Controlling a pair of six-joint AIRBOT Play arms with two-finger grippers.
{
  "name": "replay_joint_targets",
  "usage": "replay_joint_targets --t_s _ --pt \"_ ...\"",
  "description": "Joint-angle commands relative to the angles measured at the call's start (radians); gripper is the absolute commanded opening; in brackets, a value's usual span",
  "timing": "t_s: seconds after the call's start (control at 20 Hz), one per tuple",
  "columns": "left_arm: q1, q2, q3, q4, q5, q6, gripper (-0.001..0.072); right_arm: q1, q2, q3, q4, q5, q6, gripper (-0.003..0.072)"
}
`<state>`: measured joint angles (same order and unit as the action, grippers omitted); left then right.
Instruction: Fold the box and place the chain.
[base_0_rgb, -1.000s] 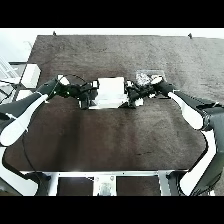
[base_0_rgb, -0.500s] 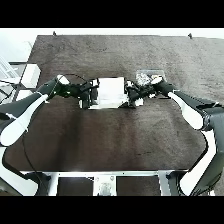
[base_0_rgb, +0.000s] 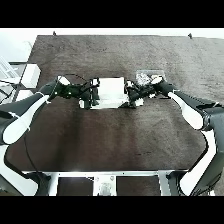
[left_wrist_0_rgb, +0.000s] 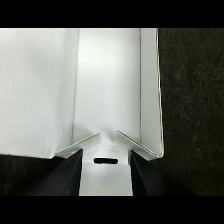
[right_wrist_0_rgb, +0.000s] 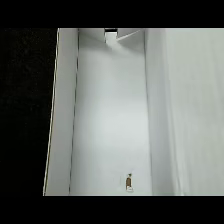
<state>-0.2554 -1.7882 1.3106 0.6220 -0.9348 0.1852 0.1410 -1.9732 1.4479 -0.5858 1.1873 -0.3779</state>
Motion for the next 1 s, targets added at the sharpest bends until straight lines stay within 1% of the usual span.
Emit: replay_joint_targets --t_s 0.0,0.25,0.3,0.35,0.65,0.7,0.75,0.95 --pt "-0.001 -0.011 0.001 -0.080 0.007 0.047 0.0348 0.000 0.000 0.000 0.001 0.000 0.000 0.0594" --pt "-0.001 -0.018 0.001 -0.089 0.011 0.062 0.0346 0.000 0.000 0.000 0.001 0.000 0.000 0.0594" --pt "-0.001 -0.021 0.001 -0.094 0.010 0.069 0.0231 0.000 0.000 0.000 0.001 0.000 0.000 0.0594" --pt "-0.001 -0.027 0.001 -0.111 0.010 0.080 0.0174 0.000 0.000 0.000 0.001 0.000 0.000 0.0594" --pt "-0.001 -0.033 0.001 -0.116 0.011 0.086 0.0174 0.000 0.000 0.000 0.001 0.000 0.000 0.0594" --pt "-0.001 -0.033 0.001 -0.116 0.010 0.086 0.0220 0.000 0.000 0.000 0.001 0.000 0.000 0.0593" --pt "-0.001 -0.033 0.001 -0.116 0.010 0.086 0.0315 0.000 0.000 0.000 0.001 0.000 0.000 0.0594" --pt "0.000 -0.033 0.001 -0.122 0.011 0.086 0.0320 0.000 0.000 0.000 0.001 0.000 0.000 0.0594"
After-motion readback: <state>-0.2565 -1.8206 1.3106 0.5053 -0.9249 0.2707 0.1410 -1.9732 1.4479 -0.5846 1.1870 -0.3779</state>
